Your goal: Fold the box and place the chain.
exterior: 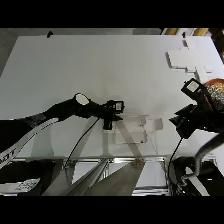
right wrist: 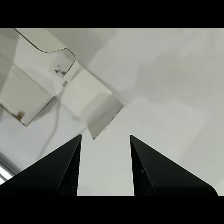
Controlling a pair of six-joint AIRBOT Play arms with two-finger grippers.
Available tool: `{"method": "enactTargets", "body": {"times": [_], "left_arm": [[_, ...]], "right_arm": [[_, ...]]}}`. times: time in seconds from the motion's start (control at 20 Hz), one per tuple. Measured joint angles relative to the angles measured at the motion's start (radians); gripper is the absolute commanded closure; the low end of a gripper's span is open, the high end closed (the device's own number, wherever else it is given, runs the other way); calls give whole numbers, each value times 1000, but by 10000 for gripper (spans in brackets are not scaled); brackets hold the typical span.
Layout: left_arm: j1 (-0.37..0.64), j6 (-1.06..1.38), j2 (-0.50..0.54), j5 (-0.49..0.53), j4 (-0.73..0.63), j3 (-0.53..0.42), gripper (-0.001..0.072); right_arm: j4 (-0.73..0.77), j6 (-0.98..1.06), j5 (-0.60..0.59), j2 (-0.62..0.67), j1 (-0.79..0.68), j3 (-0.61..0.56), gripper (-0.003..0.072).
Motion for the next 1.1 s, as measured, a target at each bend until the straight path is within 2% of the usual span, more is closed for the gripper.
{"method": "enactTargets", "body": {"times": [0.2, 0.3, 0.5, 0.8, 1.1], "left_arm": [[0, 0, 0, 0, 0, 0, 698], [0, 0, 0, 0, 0, 0, 698], [0, 0, 0, 0, -1, 0, 698], [0, -3, 0, -3, -5, 0, 698], [-1, -15, 0, -42, -8, 0, 704]], "right_arm": [[64, -89, -3, 0, 0, -14, 358], [117, -138, -6, 0, 0, -38, 395], [164, -195, -20, 0, 20, -90, 395], [180, -214, -32, 0, 39, -113, 395], [183, -141, -35, 0, 42, -116, 395]]}}
